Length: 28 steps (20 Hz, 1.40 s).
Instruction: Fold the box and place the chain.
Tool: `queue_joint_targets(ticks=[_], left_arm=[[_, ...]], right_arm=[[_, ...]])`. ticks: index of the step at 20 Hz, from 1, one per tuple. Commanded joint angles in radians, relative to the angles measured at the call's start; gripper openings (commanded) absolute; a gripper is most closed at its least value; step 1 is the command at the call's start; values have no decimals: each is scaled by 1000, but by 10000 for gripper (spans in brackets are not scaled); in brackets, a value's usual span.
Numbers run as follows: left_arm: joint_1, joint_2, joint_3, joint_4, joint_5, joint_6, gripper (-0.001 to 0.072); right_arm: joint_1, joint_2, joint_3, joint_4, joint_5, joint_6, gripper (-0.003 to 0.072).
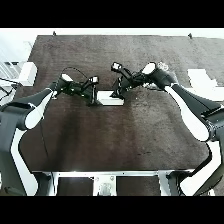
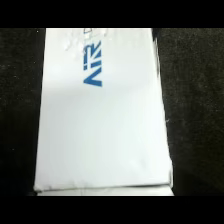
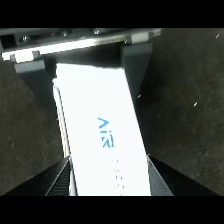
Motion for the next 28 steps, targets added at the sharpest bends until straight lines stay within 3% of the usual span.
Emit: queue_joint_targets(ticks=[1,9,13,14,20,24,25,26,27,28], left_arm=[[0,0,0,0,0,-1,476],[0,0,0,0,0,-1,476],[0,0,0,0,0,-1,476],[0,0,0,0,0,-1,476],[0,0,0,0,0,-1,475],[0,0,0,0,0,-1,475],[0,0,0,0,0,-1,476],[0,0,0,0,0,-1,476],[0,0,0,0,0,-1,476],[0,0,0,0,0,-1,475]], right_arm=[[0,0,-36,19,14,2,525],[-2,0,-60,32,26,0,525],[-13,2,-43,53,26,-6,560],[-14,2,-33,52,26,-6,621],[-14,26,0,56,90,-32,621],[-32,38,-2,143,89,-33,613],[-32,32,-4,144,90,-32,397],[-33,24,-13,146,89,-33,95],[-33,16,-20,147,89,-31,12],[-32,2,-27,149,90,-29,12]])
